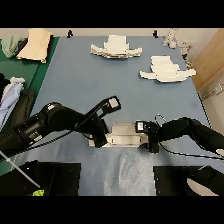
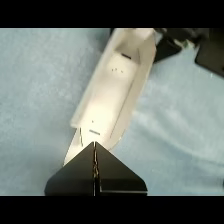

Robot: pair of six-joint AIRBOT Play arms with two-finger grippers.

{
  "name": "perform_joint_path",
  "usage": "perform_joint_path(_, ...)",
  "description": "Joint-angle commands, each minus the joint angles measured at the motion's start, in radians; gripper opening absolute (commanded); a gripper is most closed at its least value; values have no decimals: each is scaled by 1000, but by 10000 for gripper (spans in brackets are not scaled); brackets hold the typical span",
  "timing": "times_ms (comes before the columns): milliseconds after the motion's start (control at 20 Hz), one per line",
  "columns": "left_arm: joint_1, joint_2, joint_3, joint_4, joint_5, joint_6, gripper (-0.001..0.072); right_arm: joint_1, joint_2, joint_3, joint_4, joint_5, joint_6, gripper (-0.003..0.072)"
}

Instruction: Fold the box.

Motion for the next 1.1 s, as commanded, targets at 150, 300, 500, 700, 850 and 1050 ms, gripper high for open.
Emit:
perform_joint_path(150, 127, 88, -142, -71, -7, 344, 383, 0, 0, 0, 1, 0, 0, 548)
perform_joint_path(300, 188, 86, -169, -112, -4, 488, 652, 0, 0, 0, 1, 0, 0, 548)
perform_joint_path(500, 183, 77, -261, -348, 76, 860, 652, 0, 0, 0, 1, 0, 0, 548)
perform_joint_path(700, 183, -22, -302, -475, 162, 986, 651, 0, 0, 0, 1, 0, 0, 548)
perform_joint_path(850, 167, -74, -301, -503, 223, 986, 642, 0, 0, 0, 1, 0, 0, 548)
perform_joint_path(1050, 120, -134, -289, -535, 249, 1017, 348, 0, 0, 0, 1, 0, 0, 548)
